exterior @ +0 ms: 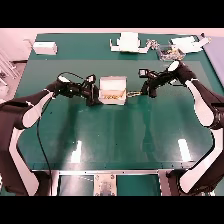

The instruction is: Fold the box and place the chain.

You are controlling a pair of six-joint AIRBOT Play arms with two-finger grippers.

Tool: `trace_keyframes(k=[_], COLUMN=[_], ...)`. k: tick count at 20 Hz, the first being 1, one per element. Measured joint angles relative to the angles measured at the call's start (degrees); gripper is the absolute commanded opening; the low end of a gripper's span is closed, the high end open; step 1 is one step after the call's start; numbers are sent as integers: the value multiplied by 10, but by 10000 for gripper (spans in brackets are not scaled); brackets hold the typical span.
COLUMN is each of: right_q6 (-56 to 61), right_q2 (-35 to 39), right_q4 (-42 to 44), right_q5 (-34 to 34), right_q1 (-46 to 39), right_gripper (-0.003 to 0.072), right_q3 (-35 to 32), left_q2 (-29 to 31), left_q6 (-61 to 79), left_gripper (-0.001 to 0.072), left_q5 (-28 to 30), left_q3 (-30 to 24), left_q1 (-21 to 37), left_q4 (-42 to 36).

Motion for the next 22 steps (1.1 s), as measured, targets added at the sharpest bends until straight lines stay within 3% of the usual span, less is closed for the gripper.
trace_keyframes(k=[4,11,22], right_q6=[12,16,55], right_q2=[-2,33,117], right_q4=[3,107,138], right_q5=[9,12,26], right_q1=[5,26,45], right_gripper=[8,7,7], right_q3=[-3,-5,-4], left_q2=[0,0,0], left_q6=[0,0,0], left_gripper=[338,338,338], left_q5=[0,0,0], left_q3=[0,0,0], left_q1=[0,0,0], left_q4=[0,0,0])
